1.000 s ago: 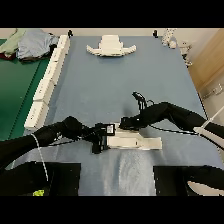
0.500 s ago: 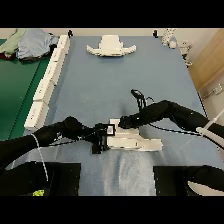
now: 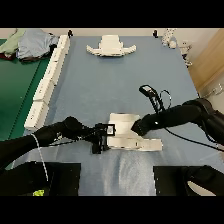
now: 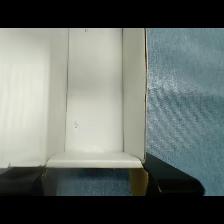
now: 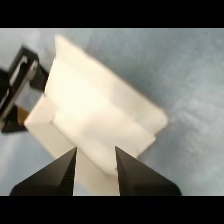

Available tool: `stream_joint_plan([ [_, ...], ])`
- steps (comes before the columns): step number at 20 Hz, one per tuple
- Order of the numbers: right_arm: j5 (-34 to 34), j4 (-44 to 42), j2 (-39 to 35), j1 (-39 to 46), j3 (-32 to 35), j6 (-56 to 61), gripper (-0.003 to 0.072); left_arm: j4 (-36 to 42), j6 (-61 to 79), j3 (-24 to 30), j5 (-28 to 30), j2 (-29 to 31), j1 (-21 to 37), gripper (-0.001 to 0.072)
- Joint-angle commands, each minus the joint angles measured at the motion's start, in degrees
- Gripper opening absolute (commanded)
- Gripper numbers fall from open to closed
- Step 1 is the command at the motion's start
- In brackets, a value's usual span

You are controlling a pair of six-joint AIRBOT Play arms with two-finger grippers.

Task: Fold the box.

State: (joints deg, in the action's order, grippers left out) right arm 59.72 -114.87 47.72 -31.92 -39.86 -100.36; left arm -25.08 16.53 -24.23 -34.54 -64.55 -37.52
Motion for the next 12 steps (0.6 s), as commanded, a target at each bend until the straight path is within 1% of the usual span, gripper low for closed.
stream_joint_plan([
  [1,9.9,1.6,-6.4,0.0,4.0,-9.3,0.0366,0.0,0.0,-0.1,0.0,0.0,0.0,0.0451],
  [3,11.6,3.5,-9.1,0.0,7.0,-13.7,0.0373,0.0,0.0,-0.1,0.1,0.0,0.0,0.0451],
  [4,11.4,5.3,-9.9,0.0,8.3,-16.0,0.0506,0.0,0.0,-0.1,0.1,0.0,0.0,0.0451],
  [5,10.7,7.3,-10.1,0.0,9.4,-19.8,0.0655,0.0,0.0,-0.1,0.1,0.0,0.0,0.0451],
  [6,9.4,8.9,-9.9,0.0,10.4,-23.3,0.0712,0.0,0.0,-0.1,0.0,0.0,0.0,0.0451],
  [7,7.4,10.1,-9.8,0.0,11.3,-26.8,0.0713,0.0,0.0,-0.1,0.1,0.0,0.0,0.0451],
  [9,0.7,9.7,-9.4,0.0,13.2,-34.3,0.0713,0.0,0.0,-0.1,0.1,0.0,0.0,0.0452],
  [10,-2.6,8.6,-9.2,0.0,13.9,-37.6,0.0713,0.0,0.0,-0.1,0.1,0.0,0.0,0.0451],
  [12,-5.5,5.1,-7.6,0.0,14.2,-42.1,0.0713,0.0,0.0,-0.1,0.1,0.0,0.0,0.0451],
])
